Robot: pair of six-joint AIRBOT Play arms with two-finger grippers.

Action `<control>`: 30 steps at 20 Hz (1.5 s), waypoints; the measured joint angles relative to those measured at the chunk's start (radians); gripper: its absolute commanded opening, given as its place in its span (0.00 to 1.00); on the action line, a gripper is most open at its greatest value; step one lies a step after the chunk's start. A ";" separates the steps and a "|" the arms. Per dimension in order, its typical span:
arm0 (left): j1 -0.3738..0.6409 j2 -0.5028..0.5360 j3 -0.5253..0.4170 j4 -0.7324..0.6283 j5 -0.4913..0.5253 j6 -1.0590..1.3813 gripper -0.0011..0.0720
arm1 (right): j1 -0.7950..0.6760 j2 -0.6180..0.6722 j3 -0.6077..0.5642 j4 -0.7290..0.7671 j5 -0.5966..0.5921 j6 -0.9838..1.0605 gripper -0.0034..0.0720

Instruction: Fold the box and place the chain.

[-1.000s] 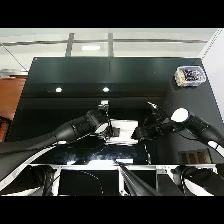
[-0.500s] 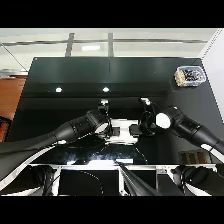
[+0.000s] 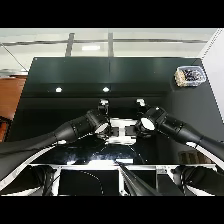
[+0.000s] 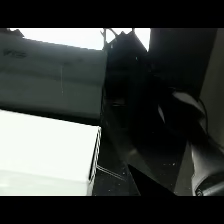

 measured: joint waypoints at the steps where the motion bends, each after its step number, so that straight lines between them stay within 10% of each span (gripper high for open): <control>1: 0.000 0.000 0.000 0.002 0.000 0.000 0.06 | 0.002 -0.009 0.001 0.006 0.000 0.006 0.48; 10: 0.000 0.000 0.000 0.006 0.002 -0.002 0.06 | 0.006 -0.053 0.004 0.048 -0.029 0.025 0.44; 14: 0.000 0.000 0.000 0.005 0.001 -0.004 0.06 | 0.009 -0.067 0.004 0.067 -0.044 0.027 0.11; 19: 0.000 0.000 0.000 0.002 0.000 -0.005 0.06 | 0.011 -0.072 0.004 0.068 -0.051 0.019 0.12; 21: 0.000 0.000 0.000 0.003 0.001 -0.001 0.06 | 0.011 -0.073 0.004 0.071 -0.051 0.008 0.42; 26: 0.000 0.000 0.000 0.000 -0.001 -0.001 0.06 | 0.011 -0.072 0.005 0.064 -0.026 0.001 0.11; 29: 0.000 0.000 0.000 -0.003 -0.001 -0.005 0.06 | 0.011 -0.072 0.005 0.055 -0.021 -0.003 0.12; 30: 0.000 0.000 0.000 -0.003 0.000 -0.005 0.06 | 0.011 -0.071 0.005 0.053 -0.018 -0.006 0.32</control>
